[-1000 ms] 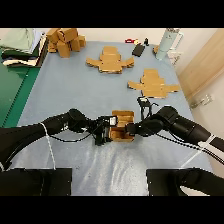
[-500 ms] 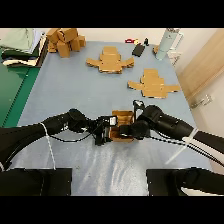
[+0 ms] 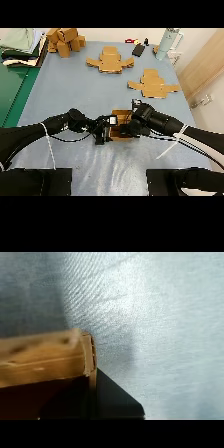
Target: Fold the box.
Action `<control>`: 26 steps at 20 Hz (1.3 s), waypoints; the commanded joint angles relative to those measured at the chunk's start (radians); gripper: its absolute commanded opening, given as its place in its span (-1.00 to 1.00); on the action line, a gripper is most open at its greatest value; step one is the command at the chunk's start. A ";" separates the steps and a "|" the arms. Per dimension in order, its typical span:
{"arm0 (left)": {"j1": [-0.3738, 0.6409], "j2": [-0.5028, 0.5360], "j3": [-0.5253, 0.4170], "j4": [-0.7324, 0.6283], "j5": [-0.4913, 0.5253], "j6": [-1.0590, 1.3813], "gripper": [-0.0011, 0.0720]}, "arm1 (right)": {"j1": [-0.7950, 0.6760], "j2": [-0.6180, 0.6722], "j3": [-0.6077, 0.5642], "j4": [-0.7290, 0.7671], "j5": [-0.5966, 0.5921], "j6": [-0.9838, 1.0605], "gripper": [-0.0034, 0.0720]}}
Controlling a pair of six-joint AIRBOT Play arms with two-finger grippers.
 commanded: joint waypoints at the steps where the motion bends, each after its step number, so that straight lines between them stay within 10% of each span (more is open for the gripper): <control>1: 0.000 0.001 0.001 0.002 -0.005 0.000 0.51 | -0.001 -0.003 0.002 -0.026 -0.025 -0.001 -0.26; 2: 0.000 0.001 0.001 0.002 -0.004 0.000 0.51 | -0.001 -0.002 0.002 -0.024 -0.025 -0.001 0.17; 6: 0.000 0.001 0.001 0.002 -0.004 0.000 0.51 | -0.001 0.005 0.003 -0.008 -0.024 -0.001 0.19; 7: 0.000 0.001 0.001 0.002 -0.005 0.000 0.51 | -0.001 0.005 0.002 -0.001 -0.025 -0.001 0.11; 9: 0.000 0.001 0.001 0.002 -0.004 0.000 0.51 | -0.001 0.005 0.002 0.000 -0.025 -0.002 -0.88; 11: 0.000 0.001 0.001 0.002 -0.005 0.000 0.51 | -0.001 0.005 0.002 0.001 -0.023 -0.011 -0.90; 12: 0.000 0.001 0.001 0.002 -0.005 0.000 0.51 | -0.001 0.005 0.002 0.000 -0.019 -0.011 -0.82; 14: 0.000 0.001 0.001 0.002 -0.005 0.000 0.51 | -0.001 0.005 0.002 0.000 -0.018 -0.012 0.28; 26: 0.000 0.001 0.001 0.002 -0.005 0.000 0.51 | 0.000 0.201 0.064 0.056 -0.130 -0.063 0.27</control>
